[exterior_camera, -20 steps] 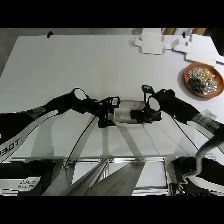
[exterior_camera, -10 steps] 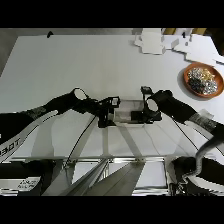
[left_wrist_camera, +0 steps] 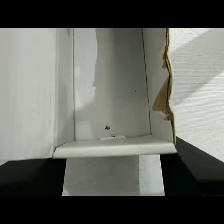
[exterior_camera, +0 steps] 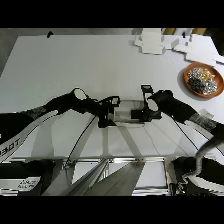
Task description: Fold the box and place the chain.
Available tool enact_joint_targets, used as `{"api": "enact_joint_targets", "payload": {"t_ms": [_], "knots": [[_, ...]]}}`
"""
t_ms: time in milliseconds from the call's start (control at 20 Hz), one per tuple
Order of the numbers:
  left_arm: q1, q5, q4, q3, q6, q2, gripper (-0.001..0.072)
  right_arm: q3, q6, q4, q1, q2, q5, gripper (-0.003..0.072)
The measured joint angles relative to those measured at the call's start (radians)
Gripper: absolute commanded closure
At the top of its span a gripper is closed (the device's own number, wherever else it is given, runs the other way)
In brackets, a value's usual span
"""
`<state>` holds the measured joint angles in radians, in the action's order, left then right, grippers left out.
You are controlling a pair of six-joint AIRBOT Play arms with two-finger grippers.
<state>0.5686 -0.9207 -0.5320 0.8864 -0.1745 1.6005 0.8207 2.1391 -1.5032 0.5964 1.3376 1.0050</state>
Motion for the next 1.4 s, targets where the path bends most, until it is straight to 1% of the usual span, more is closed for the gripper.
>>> {"api": "enact_joint_targets", "payload": {"t_ms": [50,200,250,300,400,500,700,750,800,950,1000,1050,1100,1300,1400], "knots": [[0.0,0.0,0.0,0.0,-0.001,0.0,0.0373,0.0,-0.018,0.001,0.0,-0.005,-0.008,0.0358],[0.0,0.0,0.0,0.0,0.001,0.0,0.0373,0.003,-0.093,-0.025,0.0,-0.053,0.0,0.0345],[0.0,0.0,0.0,0.0,0.001,0.0,0.0373,0.006,-0.133,-0.038,-0.001,-0.082,0.013,0.0326],[0.0,0.0,0.0,0.0,0.002,0.0,0.0373,0.014,-0.177,-0.046,-0.004,-0.113,0.027,0.0272],[0.0,0.0,0.0,0.0,0.002,0.0,0.0373,0.049,-0.269,-0.057,-0.024,-0.175,0.069,0.0273],[0.0,0.0,0.0,0.0,0.002,0.0,0.0373,0.114,-0.351,-0.064,-0.073,-0.218,0.111,0.0284],[0.0,0.0,0.0,0.0,0.002,0.0,0.0373,0.27,-0.499,-0.066,-0.245,-0.23,0.15,0.0304],[0.0,0.0,0.0,0.0,0.002,0.0,0.0373,0.302,-0.533,-0.066,-0.305,-0.222,0.149,0.0339],[0.0,0.0,0.0,0.0,0.002,0.0,0.0373,0.327,-0.565,-0.067,-0.371,-0.212,0.142,0.0354],[0.0,0.0,0.0,0.0,0.002,0.0,0.0373,0.367,-0.626,-0.068,-0.573,-0.158,0.094,0.0355],[0.0,0.0,0.0,0.0,0.002,0.0,0.0373,0.374,-0.64,-0.064,-0.644,-0.127,0.074,0.0366],[0.0,0.0,0.0,0.0,0.002,0.0,0.0373,0.38,-0.65,-0.057,-0.706,-0.095,0.055,0.0404],[0.0,0.0,0.0,0.0,0.002,0.0,0.0373,0.388,-0.666,-0.045,-0.768,-0.057,0.036,0.041],[0.0,0.0,0.0,0.0,0.002,0.0,0.0373,0.462,-0.722,-0.018,-0.933,0.105,-0.003,0.042],[0.0,0.0,0.001,0.0,0.002,0.0,0.0373,0.514,-0.738,-0.012,-0.971,0.177,-0.013,0.0501]]}}
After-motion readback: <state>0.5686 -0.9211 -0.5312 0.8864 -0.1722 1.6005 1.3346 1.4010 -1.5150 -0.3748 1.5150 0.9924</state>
